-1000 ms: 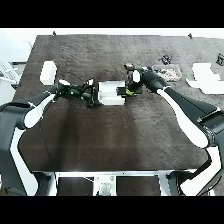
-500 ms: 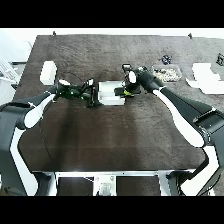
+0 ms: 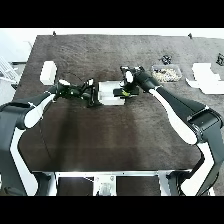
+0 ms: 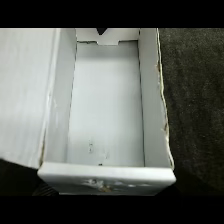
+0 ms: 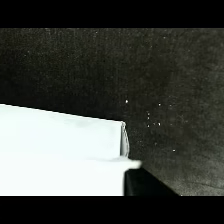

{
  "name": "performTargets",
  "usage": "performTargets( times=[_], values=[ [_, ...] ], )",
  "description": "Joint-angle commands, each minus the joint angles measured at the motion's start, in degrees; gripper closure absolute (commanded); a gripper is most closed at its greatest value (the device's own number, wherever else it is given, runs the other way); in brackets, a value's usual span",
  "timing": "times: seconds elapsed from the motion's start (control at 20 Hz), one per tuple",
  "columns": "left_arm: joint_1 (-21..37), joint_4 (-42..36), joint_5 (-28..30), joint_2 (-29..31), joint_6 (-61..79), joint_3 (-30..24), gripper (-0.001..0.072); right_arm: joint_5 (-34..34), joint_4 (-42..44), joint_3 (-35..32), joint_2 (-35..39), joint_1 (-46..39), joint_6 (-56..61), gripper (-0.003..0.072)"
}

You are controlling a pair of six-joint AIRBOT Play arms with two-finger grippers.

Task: Fold the box and place the chain.

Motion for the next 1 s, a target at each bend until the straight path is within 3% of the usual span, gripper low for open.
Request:
performTargets(
  times=[0.0,0.05,0.2,0.4,0.5,0.65,0.95],
  values=[
    [0.09,0.02,0.0,-0.04,0.02,0.02,0.0402,3.06,0.02,2.27,-1.27,0.46,0.07,0.0538],
    [0.09,0.02,0.02,-0.04,0.02,0.02,0.0402,3.43,0.02,2.25,-1.27,0.48,0.07,0.054],
    [0.09,0.02,0.0,-0.04,0.02,0.02,0.0402,4.22,0.0,2.25,-1.27,0.48,0.07,0.0682],
    [0.09,0.02,0.0,-0.04,0.02,0.02,0.0402,4.33,-0.17,2.27,-1.25,0.48,0.04,0.0679],
    [0.09,0.02,0.0,-0.04,0.02,0.02,0.0402,4.33,-0.17,2.38,-1.16,0.46,0.04,0.0409],
    [0.09,0.02,0.0,-0.04,0.02,0.02,0.0402,4.31,-0.2,4.04,-1.16,0.39,0.02,0.0234],
    [0.09,0.02,0.0,-0.04,0.02,0.02,0.0402,6.51,-0.17,6.19,-1.05,0.35,-1.62,0.023]
  ],
)
